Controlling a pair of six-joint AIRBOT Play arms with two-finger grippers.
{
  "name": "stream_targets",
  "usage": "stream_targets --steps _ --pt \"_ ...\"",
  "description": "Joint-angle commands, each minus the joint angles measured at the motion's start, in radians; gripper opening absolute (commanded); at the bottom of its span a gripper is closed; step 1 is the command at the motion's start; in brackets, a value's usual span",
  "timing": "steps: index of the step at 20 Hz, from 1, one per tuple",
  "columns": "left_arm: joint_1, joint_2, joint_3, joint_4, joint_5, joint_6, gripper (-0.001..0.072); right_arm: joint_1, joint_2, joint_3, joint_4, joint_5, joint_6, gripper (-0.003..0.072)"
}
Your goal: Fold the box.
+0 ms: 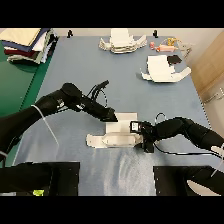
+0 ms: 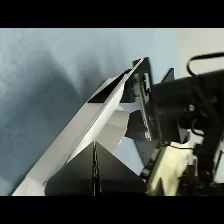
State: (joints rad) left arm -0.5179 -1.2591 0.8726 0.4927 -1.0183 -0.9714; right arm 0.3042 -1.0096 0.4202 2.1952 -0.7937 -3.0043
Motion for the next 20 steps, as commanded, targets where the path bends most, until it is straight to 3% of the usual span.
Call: stream_targets --steps 1,7,8,9,13,20 --pt "0.013 0.143 -0.006 0.173 -0.017 0.063 0.0013 0.001 0.0 0.0 0.0 0.0 0.0 0.044" --pt "0.012 0.454 -0.177 0.327 -0.079 0.352 0.0022 0.001 0.0 0.0 0.0 0.0 0.0 0.044" --pt "0.013 0.478 -0.208 0.348 -0.079 0.39 0.0295 0.001 0.0 0.0 0.0 0.0 0.0 0.044" --pt "0.012 0.488 -0.241 0.36 -0.054 0.41 0.0697 0.001 0.0 0.0 0.0 0.0 0.0 0.044" --pt "0.012 0.446 -0.311 0.36 0.019 0.551 0.0696 0.001 0.0 0.0 0.0 0.0 0.0 0.044" --pt "-0.053 0.347 -0.311 0.361 0.176 0.755 0.0696 0.001 0.0 0.0 0.0 0.0 0.0 0.044"
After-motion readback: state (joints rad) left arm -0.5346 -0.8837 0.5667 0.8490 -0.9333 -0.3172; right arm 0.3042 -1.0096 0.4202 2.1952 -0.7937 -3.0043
